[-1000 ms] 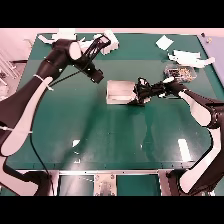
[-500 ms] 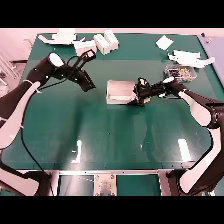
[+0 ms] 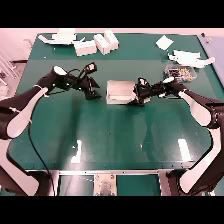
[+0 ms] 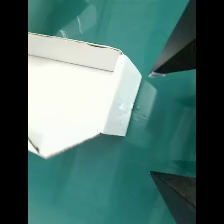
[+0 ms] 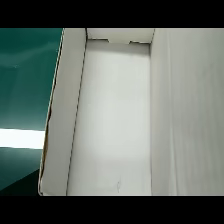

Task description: Fold the box and place the chain.

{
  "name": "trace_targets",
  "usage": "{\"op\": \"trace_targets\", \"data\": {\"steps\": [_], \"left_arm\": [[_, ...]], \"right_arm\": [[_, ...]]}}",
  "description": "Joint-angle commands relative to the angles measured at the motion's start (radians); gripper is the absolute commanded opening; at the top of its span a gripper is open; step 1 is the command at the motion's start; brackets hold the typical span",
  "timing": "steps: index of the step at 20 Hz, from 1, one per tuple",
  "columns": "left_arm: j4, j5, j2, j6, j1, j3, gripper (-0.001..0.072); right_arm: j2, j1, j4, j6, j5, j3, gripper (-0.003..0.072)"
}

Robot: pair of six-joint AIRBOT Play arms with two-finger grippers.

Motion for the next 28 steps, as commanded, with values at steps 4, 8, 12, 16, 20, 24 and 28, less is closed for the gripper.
{"op": "trace_targets", "data": {"steps": [4, 8, 12, 16, 20, 24, 28], "left_arm": [[-0.227, -0.117, -0.095, 0.222, 0.002, 0.017, 0.0682], [-0.247, -0.181, -0.124, 0.287, 0.002, 0.045, 0.0681], [-0.245, -0.201, -0.126, 0.338, 0.002, 0.049, 0.0681], [-0.235, -0.218, -0.143, 0.346, 0.002, 0.052, 0.0681], [-0.244, -0.231, -0.181, 0.372, 0.002, 0.06, 0.0681], [-0.259, -0.219, -0.189, 0.417, -0.001, 0.061, 0.0681], [-0.267, -0.192, -0.217, 0.452, -0.032, 0.064, 0.0681]], "right_arm": [[0.0, 0.0, 0.0, 0.0, 0.0, 0.0, 0.0563], [0.0, 0.0, 0.0, 0.0, 0.0, 0.0, 0.0563], [0.0, 0.0, 0.0, 0.0, 0.0, 0.0, 0.0563], [0.0, 0.0, 0.0, 0.0, 0.0, 0.0, 0.0563], [0.0, 0.0, 0.0, 0.0, 0.0, 0.0, 0.0564], [0.0, 0.0, 0.0, 0.0, 0.0, 0.0, 0.0563], [0.0, 0.0, 0.0, 0.0, 0.0, 0.0, 0.0563]]}}
